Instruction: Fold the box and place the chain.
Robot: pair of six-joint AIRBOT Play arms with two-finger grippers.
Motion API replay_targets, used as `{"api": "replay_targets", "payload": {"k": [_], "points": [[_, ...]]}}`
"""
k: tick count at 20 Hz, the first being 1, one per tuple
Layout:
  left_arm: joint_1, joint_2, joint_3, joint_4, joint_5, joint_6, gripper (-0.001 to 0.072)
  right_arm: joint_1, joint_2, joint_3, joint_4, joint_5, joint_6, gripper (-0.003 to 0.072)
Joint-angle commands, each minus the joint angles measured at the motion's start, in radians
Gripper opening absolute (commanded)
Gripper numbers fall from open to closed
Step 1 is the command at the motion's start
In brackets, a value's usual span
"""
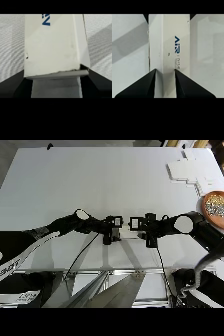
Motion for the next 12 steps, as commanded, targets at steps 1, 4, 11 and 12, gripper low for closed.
{"api": "replay_targets", "payload": {"k": [1, 4, 11, 12], "points": [[0.0, 0.001, 0.0, -0.001, 0.002, -0.001, 0.0274, 0.001, -0.002, -0.003, 0.006, 0.0, -0.005, 0.0262], [0.0, 0.001, 0.0, -0.001, 0.002, -0.001, 0.0274, 0.001, -0.002, -0.003, 0.002, -0.03, -0.004, 0.0158], [0.0, 0.001, 0.0, -0.001, 0.002, -0.001, 0.0274, 0.001, -0.002, -0.003, 0.002, -0.054, -0.004, 0.0153], [0.0, 0.001, 0.0, -0.001, 0.002, -0.001, 0.0274, 0.001, -0.002, -0.003, 0.002, -0.057, -0.004, 0.0153]]}}
